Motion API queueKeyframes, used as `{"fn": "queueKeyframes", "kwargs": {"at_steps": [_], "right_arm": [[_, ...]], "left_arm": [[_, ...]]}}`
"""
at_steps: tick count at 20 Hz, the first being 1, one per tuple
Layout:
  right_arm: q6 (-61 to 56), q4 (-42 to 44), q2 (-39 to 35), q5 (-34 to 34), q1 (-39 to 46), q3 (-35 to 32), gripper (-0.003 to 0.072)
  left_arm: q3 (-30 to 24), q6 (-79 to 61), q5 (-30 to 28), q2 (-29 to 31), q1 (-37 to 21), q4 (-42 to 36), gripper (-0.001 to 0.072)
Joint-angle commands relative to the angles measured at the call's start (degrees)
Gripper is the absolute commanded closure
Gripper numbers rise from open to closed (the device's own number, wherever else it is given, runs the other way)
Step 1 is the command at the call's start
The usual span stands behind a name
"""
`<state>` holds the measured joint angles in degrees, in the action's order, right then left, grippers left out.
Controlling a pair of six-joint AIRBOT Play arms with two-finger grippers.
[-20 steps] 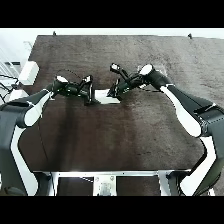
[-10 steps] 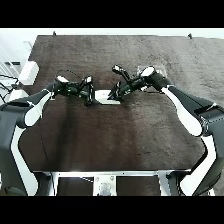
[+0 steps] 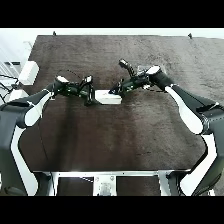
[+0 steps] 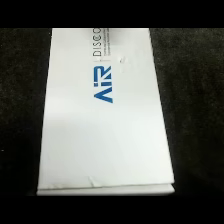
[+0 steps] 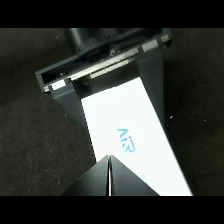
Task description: Fold the box and place the chain.
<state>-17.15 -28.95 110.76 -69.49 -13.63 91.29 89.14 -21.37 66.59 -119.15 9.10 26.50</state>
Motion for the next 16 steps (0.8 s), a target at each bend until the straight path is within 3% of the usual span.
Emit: {"fn": "queueKeyframes", "kwargs": {"at_steps": [1, 5, 11, 16], "right_arm": [[-4.63, -4.79, 1.36, 1.6, -1.75, -0.35, 0.067], [-8.41, -10.78, 2.38, 1.75, -3.19, -0.33, 0.067], [-9.49, -10.58, 2.01, 1.68, -3.06, 0.74, 0.0671], [-8.83, -6.86, -8.55, 2.62, -2.95, 2.1, 0.0672]], "left_arm": [[0.02, -0.09, -0.11, 0.04, -0.04, 0.02, 0.0229], [0.02, -0.09, -0.11, 0.04, -0.04, 0.02, 0.0229], [0.02, -0.09, -0.11, 0.04, -0.02, 0.02, 0.0229], [0.02, -0.09, -0.11, 0.04, -0.02, 0.02, 0.0229]]}}
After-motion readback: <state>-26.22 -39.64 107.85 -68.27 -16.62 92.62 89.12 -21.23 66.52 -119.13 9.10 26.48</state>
